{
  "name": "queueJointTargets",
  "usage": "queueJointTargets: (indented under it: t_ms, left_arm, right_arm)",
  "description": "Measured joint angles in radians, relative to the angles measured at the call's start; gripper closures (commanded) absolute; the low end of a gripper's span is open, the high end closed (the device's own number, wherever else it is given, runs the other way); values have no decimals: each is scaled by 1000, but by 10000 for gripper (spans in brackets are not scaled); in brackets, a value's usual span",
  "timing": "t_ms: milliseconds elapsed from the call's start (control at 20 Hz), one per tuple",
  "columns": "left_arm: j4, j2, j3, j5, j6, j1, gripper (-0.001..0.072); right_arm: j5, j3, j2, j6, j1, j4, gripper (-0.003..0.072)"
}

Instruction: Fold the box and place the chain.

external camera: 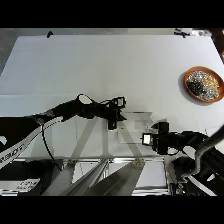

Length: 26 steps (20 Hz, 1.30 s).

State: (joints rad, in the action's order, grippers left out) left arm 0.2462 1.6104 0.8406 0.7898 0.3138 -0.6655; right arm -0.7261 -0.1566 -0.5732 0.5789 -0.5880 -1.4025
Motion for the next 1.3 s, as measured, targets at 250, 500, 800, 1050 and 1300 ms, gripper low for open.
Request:
queueJointTargets:
  t_ms: [250,500,800,1050,1300]
  left_arm:
    - [1,0,0,0,0,0,698]
    - [2,0,0,1,0,0,698]
    - [1,0,0,0,0,0,698]
    - [-1,0,0,-2,-3,0,698]
    - [0,0,0,-1,-1,0,698]
  right_arm:
    - [-2,-16,-12,-1,0,18,-13]
    - [3,-55,-14,0,0,23,-11]
    - [6,-78,-14,0,61,45,-11]
    - [6,-90,-14,-13,126,109,-11]
    - [8,-92,-14,-124,146,208,-11]
